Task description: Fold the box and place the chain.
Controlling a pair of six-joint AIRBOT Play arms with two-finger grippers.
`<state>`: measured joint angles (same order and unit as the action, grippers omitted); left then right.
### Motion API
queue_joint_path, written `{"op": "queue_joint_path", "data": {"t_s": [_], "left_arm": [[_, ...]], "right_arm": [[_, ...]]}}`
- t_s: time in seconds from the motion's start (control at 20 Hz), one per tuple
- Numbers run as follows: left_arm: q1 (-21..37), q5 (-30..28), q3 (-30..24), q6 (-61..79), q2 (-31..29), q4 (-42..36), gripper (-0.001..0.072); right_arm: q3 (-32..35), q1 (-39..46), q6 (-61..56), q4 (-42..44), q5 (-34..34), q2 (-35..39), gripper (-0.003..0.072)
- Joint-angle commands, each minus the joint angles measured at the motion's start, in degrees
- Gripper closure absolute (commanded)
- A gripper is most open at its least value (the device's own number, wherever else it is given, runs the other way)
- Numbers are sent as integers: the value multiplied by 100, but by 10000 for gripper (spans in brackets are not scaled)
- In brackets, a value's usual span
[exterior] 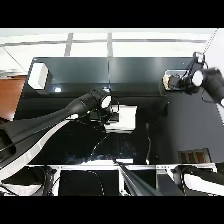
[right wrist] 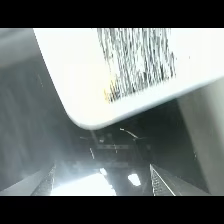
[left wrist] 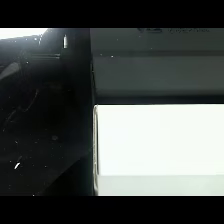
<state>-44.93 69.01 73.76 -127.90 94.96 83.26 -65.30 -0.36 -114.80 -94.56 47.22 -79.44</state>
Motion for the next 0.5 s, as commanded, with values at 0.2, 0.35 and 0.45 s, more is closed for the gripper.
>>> {"op": "queue_joint_path", "data": {"t_s": [0.2, 0.35, 0.45], "left_arm": [[2, 0, 2, 0, -2, 2, 680], [2, 0, 2, 0, -2, 7, 681], [2, 2, 2, 2, -2, 7, 680]], "right_arm": [[-2553, 610, 87, 229, 935, -1965, -24], [-2957, 706, 87, 407, 935, -2533, -8], [-3106, 715, 87, 481, 837, -2789, 148]]}}
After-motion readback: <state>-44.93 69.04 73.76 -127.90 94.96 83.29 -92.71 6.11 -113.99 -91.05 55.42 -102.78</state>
